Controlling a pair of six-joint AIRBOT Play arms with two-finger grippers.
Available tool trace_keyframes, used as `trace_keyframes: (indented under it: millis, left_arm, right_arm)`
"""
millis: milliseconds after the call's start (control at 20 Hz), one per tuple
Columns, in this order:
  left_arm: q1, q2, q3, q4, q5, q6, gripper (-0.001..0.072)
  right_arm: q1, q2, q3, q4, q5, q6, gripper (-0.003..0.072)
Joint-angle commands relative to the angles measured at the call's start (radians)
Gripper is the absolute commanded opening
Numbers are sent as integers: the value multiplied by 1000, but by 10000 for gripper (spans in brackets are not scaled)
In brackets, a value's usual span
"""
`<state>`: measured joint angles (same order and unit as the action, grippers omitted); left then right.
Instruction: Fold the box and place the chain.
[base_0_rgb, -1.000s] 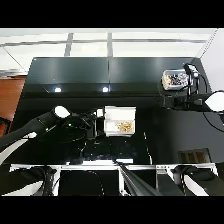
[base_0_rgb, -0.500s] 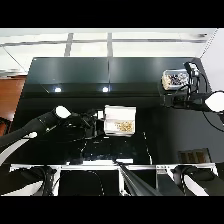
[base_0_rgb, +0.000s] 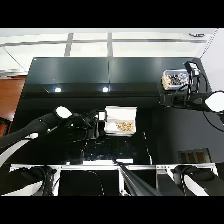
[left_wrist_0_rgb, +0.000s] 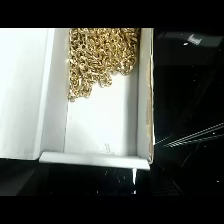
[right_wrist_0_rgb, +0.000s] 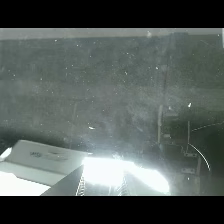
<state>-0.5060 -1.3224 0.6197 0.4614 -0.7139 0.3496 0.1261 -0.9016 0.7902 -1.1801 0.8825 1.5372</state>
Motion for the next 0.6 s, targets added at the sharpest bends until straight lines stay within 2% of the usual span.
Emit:
trace_keyframes:
  millis: [0,200,250,300,350,450,500,550]
  left_arm:
    - [-4,-1,1,-11,-3,10,707]
    - [-6,-1,1,-13,3,10,673]
    - [-10,-1,1,-14,6,10,557]
    - [-12,-1,1,-12,6,11,369]
    - [-15,-1,1,-10,8,11,285]
    - [-18,-1,1,-9,7,14,283]
    - [-17,-1,1,-9,7,13,283]
    - [-17,-1,1,-9,7,13,283]
  right_arm:
    - [1,-1,0,0,-1,0,257]
    - [1,-1,0,0,-3,0,256]
    - [1,-1,0,0,-6,0,257]
    - [2,-1,0,0,-10,0,257]
    - [8,-2,0,1,-18,0,256]
    - [34,-14,0,6,-49,1,284]
    - [52,-29,0,43,-84,0,619]
    - [71,-50,0,100,-128,-20,711]
